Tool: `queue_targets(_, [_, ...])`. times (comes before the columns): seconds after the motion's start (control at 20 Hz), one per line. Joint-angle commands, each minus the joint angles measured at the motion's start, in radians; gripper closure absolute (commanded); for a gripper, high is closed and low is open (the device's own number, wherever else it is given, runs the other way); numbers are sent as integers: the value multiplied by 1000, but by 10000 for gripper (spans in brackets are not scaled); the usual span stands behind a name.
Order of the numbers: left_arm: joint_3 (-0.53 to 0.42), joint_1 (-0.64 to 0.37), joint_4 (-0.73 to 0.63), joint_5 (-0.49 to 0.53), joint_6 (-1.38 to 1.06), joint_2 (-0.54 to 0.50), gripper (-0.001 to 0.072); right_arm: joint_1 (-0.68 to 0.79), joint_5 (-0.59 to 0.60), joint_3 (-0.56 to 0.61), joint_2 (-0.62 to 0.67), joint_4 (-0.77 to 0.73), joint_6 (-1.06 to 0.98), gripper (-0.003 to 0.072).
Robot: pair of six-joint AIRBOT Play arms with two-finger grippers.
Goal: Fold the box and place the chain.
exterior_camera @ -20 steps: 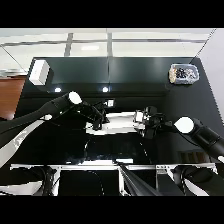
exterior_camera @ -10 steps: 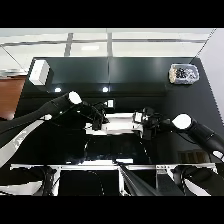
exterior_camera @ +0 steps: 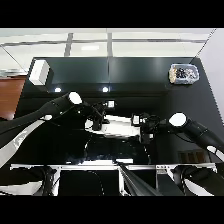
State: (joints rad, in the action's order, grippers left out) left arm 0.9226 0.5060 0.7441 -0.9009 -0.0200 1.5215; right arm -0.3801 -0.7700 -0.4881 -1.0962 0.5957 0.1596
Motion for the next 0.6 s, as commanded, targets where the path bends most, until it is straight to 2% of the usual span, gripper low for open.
queue_targets(0.0, [0,0,0,2,0,1,685,38,-7,0,-26,8,2,-22])
queue_targets(0.55, [0,0,0,2,0,1,684,46,14,0,-103,-19,119,-21])
